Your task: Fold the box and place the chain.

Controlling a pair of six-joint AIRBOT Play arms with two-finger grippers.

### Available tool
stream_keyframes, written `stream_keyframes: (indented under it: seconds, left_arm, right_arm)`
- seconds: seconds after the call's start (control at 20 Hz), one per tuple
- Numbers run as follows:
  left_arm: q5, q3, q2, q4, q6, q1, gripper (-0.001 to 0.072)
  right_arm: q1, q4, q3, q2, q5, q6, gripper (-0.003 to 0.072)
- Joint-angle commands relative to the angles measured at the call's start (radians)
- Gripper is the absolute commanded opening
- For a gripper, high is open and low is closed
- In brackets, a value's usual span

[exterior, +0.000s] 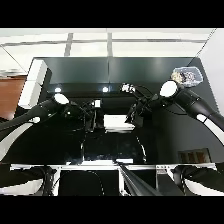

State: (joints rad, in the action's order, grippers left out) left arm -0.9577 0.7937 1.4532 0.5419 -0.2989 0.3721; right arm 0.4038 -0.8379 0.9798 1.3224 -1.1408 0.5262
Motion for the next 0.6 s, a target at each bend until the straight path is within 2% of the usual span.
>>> stream_keyframes:
  seconds: [0.0,0.25,0.3,0.35,0.55]
  left_arm:
    - [0.0,0.001,0.001,0.0,0.0,0.0,0.0331]
    - [0.0,0.001,0.001,0.0,0.0,0.0,0.0331]
    - [0.0,0.001,0.001,0.0,0.0,0.0,0.0331]
    - [0.0,0.001,0.001,0.0,0.0,0.0,0.0331]
    - [0.0,0.001,0.001,0.0,0.0,0.0,0.0331]
  right_arm:
    - [0.002,-0.001,0.001,-0.005,0.001,0.001,0.0201]
    - [0.002,-0.003,0.001,-0.009,-0.003,0.016,0.0197]
    - [0.002,-0.003,0.001,-0.009,-0.006,0.016,0.013]
    - [0.002,-0.003,0.001,-0.009,-0.009,0.016,0.0122]
    - [0.002,-0.005,0.001,-0.009,-0.013,0.016,0.0129]
